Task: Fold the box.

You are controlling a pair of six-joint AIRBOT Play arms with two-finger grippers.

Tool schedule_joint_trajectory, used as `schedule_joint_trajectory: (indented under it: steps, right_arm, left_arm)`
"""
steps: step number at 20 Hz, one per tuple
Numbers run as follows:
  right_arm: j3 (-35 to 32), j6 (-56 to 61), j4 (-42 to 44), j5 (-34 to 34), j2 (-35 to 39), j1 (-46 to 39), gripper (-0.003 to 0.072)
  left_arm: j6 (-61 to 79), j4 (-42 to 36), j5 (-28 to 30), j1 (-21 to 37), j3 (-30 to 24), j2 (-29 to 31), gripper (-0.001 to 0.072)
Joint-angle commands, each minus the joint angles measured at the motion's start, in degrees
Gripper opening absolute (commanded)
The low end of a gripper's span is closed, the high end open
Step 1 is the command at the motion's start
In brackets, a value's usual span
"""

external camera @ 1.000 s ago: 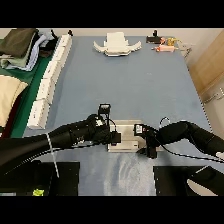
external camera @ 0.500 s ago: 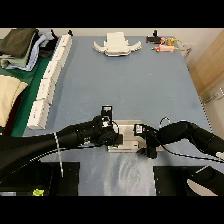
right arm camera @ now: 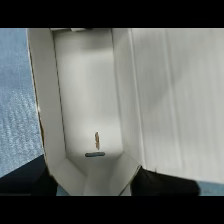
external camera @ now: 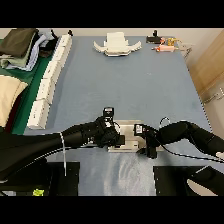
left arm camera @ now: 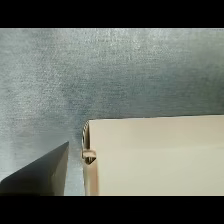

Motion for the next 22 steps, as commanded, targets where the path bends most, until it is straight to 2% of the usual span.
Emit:
schedule_joint_trajectory:
  steps: [1, 2, 5, 11, 12, 13, 14, 22]
  right_arm:
    - [0.0, 0.0, 0.0, 0.0, 0.0, 0.0, 0.0537]
    - [0.0, 0.0, 0.0, 0.0, 0.0, 0.0, 0.0537]
    - [0.0, 0.0, 0.0, 0.0, 0.0, 0.0, 0.0537]
    - [0.0, 0.0, 0.0, 0.0, 0.0, 0.0, 0.0537]
    - [0.0, 0.0, 0.0, 0.0, 0.0, 0.0, 0.0537]
    - [0.0, 0.0, 0.0, 0.0, 0.0, 0.0, 0.0537]
    - [0.0, 0.0, 0.0, 0.0, 0.0, 0.0, 0.0537]
    - [0.0, 0.0, 0.0, 0.0, 0.0, 0.0, 0.0537]
  left_arm:
    - [-0.3, -0.2, 0.1, 0.0, 0.0, -0.4, 0.0235]
    - [-0.1, -0.2, 0.3, 0.0, 0.0, -0.4, 0.0060]
    - [-0.2, -0.2, 0.1, 0.0, 0.0, -0.4, 0.0016]
    - [-0.7, -0.7, -0.6, 0.0, 0.4, -0.4, 0.0015]
    - [-0.5, -0.6, -1.0, 0.0, 0.8, -0.4, 0.0074]
    - [-0.5, -0.5, -1.4, 0.0, 1.2, -0.4, 0.0332]
    - [-0.5, -0.5, -1.6, 0.0, 1.6, -0.4, 0.0495]
    - [-0.5, -0.6, -4.2, 0.1, 2.6, -0.1, 0.0491]
